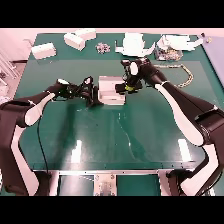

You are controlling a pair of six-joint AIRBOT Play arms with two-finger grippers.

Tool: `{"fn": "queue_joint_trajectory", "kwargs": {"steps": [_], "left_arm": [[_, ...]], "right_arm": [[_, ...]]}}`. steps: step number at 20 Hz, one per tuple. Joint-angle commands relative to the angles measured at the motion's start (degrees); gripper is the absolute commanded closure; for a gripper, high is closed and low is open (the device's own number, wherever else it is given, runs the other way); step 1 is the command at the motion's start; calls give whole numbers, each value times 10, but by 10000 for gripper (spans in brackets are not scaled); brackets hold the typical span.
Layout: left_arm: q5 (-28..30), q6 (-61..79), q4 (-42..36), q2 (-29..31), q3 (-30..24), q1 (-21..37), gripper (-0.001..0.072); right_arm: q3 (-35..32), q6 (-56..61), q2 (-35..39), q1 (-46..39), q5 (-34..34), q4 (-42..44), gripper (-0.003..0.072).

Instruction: Fold the box and place the chain.

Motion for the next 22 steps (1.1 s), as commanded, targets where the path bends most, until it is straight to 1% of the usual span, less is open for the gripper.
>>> {"fn": "queue_joint_trajectory", "kwargs": {"steps": [1, 5, 9, 11, 14, 16, 17, 18, 19, 20, 21, 22], "left_arm": [[-2, 1, 1, 0, 0, 0, 241], [-2, 1, 1, 0, 0, 0, 241], [-2, 1, 1, 0, 0, 0, 240], [-2, 1, 1, 0, 0, 0, 241], [-3, 1, 1, 0, 0, 0, 241], [-3, 1, 1, 0, 0, 0, 241], [-3, 1, 1, 0, 0, 0, 241], [-3, 1, 1, 0, 0, 0, 241], [-3, 1, 1, 0, 0, 0, 241], [-3, 1, 1, 0, 0, 0, 241], [-3, 1, 1, 0, 0, 0, 241], [-3, 1, 1, 0, 0, 0, 241]], "right_arm": [[1, -1, 32, -1, -7, -20, 166], [0, -44, 100, -1, -25, -25, 167], [0, -88, 146, -17, -35, -120, 171], [-12, -116, 155, -42, -73, -131, 170], [-48, -126, 155, -103, -103, -131, 170], [-94, -148, 155, -146, -167, -129, 171], [-120, -158, 155, -163, -216, -128, 170], [-146, -189, 155, -181, -273, -109, 136], [-164, -230, 150, -200, -314, -74, 107], [-170, -278, 139, -217, -338, -32, 79], [-170, -332, 123, -235, -344, 10, 62], [-170, -376, 108, -251, -348, 39, 62]]}}
